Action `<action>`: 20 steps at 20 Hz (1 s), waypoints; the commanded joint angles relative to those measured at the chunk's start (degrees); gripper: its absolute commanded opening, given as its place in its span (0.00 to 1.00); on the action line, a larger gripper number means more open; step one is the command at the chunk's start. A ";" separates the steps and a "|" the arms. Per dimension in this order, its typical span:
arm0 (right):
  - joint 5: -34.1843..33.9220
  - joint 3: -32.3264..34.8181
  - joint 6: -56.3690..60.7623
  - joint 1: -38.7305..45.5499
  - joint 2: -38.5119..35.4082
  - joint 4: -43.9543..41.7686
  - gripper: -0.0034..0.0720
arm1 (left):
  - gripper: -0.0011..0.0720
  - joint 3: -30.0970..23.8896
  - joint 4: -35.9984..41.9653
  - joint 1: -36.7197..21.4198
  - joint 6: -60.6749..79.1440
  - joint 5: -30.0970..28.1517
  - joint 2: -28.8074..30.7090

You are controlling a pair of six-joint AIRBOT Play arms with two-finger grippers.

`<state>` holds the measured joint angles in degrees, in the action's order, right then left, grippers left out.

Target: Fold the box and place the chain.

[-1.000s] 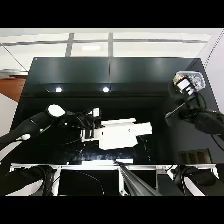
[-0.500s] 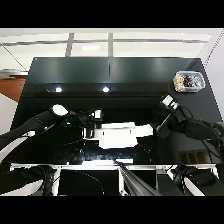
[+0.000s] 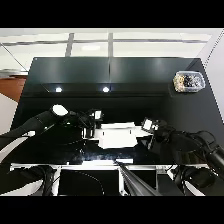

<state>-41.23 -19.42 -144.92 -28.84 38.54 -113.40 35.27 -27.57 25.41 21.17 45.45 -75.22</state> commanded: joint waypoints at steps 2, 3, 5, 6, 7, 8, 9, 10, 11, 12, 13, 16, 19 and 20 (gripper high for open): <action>1.40 0.76 -9.35 -3.96 4.70 -5.53 0.98 | 0.05 0.07 -0.02 0.02 -0.02 -0.02 -0.04; 1.42 0.76 -11.74 -4.57 6.12 -6.25 0.98 | 0.05 0.07 0.00 0.02 -0.02 -0.02 -0.04; 2.27 0.76 -14.01 -4.87 7.93 -6.88 0.98 | 0.05 0.07 0.00 0.02 -0.02 -0.02 -0.04; 3.23 0.76 -14.19 -4.87 8.22 -7.76 0.98 | 0.05 0.07 -0.02 0.02 -0.02 -0.02 -0.04; 4.24 0.76 -14.53 -4.90 8.28 -9.35 0.98 | 0.05 0.07 -0.02 0.02 -0.04 -0.02 -0.04; 4.68 0.76 -15.39 -4.90 8.28 -10.91 0.98 | 0.05 0.07 -0.02 0.02 -0.04 -0.02 -0.04; 4.70 0.76 -16.00 -4.90 8.39 -11.61 0.98 | 0.05 0.07 -0.02 0.02 -0.04 -0.02 -0.07; 4.72 0.76 -15.98 -4.90 8.66 -11.58 0.98 | 0.05 0.07 -0.02 0.02 -0.07 -0.02 -0.07; 5.16 0.76 -15.98 -4.92 8.90 -11.72 0.98 | 0.05 0.07 -0.02 0.02 -0.07 -0.02 -0.07; 5.70 0.76 -16.00 -4.92 9.01 -12.13 0.98 | 0.05 0.07 0.00 0.02 -0.07 -0.02 -0.07; 6.36 0.76 -15.98 -4.92 9.03 -12.39 0.98 | 0.05 0.07 -0.02 0.02 -0.07 -0.02 -0.07; 6.71 0.61 -15.98 -4.92 9.01 -13.94 0.98 | 0.05 0.07 -0.02 0.02 -0.07 -0.02 -0.04; 6.78 -1.20 -15.96 -4.85 9.01 -13.81 0.98 | 0.05 0.07 -0.02 0.02 -0.07 -0.02 -0.07; 6.73 -1.90 -15.89 -4.85 9.01 -13.25 0.98 | 0.05 0.07 -0.02 0.02 -0.07 -0.02 -0.07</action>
<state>-34.87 -19.97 -160.77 -33.71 47.51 -126.65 35.27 -27.62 25.39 21.12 45.36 -75.24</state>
